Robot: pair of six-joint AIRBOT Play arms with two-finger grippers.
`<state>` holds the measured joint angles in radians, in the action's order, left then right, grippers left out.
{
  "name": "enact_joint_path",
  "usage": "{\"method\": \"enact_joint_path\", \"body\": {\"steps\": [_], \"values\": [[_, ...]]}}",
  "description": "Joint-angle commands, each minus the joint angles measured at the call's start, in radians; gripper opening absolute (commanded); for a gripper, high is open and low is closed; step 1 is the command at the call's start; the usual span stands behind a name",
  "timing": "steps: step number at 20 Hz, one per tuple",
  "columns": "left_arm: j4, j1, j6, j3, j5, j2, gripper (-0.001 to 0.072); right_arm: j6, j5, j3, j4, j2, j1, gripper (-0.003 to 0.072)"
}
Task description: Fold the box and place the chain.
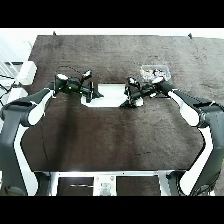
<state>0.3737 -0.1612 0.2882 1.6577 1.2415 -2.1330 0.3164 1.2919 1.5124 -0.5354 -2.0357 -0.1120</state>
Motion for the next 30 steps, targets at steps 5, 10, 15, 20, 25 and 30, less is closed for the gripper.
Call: {"method": "enact_joint_path", "body": {"steps": [5,10,15,20,25,30], "values": [[0.0,0.0,0.0,0.0,-0.003,0.0,0.002,0.006,-0.001,0.002,0.0,0.0,0.0,0.0496],[0.0,0.0,0.0,0.0,-0.002,0.0,0.002,0.009,-0.002,0.002,0.003,0.0,0.003,0.0494],[0.0,0.0,0.0,0.0,-0.002,0.0,0.0019,0.133,-0.027,0.006,-0.005,0.0,0.003,0.0519],[0.0,0.0,0.0,0.0,-0.003,0.0,0.002,0.134,-0.027,0.006,-0.006,0.0,0.0,0.0512],[0.0,0.0,0.0,0.0,-0.003,0.0,0.002,0.133,-0.026,0.005,-0.004,0.0,-0.001,0.0498],[0.0,0.0,0.0,0.0,-0.003,0.0,0.0019,0.071,-0.027,0.004,-0.004,-0.004,-0.001,0.0383]]}}
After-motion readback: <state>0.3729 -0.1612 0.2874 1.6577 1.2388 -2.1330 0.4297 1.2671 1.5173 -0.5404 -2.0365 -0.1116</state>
